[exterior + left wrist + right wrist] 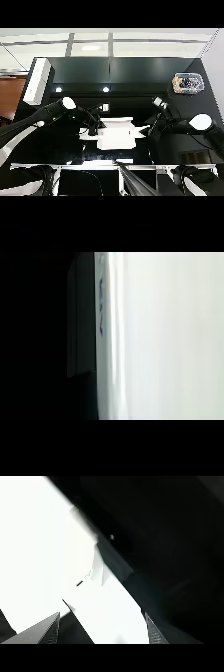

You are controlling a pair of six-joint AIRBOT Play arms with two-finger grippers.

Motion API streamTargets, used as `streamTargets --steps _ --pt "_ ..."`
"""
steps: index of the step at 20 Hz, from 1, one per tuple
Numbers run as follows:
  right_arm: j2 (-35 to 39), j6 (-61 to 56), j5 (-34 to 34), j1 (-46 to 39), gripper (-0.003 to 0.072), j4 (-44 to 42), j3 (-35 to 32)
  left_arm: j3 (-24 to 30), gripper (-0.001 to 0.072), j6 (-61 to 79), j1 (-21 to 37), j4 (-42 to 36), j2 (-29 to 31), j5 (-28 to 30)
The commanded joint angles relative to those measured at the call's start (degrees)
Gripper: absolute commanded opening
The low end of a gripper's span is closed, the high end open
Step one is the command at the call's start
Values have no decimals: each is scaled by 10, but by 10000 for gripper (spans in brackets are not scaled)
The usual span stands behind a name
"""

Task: Fold the box and place the chain.

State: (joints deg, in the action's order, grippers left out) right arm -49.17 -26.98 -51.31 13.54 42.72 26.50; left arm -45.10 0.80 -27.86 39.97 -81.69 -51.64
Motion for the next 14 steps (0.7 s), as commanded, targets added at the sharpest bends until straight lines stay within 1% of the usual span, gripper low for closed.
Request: streamTargets --steps 1,3,7,10,14 --pt "0 41 36 36 614 22 -26 0 25 3 0 1 -6 0" --pt "0 45 34 36 614 32 -26 0 25 3 0 1 -6 0" --pt "0 89 16 54 614 74 -27 0 26 4 0 1 -6 -1" --pt "0 132 16 82 614 73 -42 0 26 4 0 1 -8 0" --pt "0 140 36 122 613 68 -66 0 25 5 0 1 -14 -1"
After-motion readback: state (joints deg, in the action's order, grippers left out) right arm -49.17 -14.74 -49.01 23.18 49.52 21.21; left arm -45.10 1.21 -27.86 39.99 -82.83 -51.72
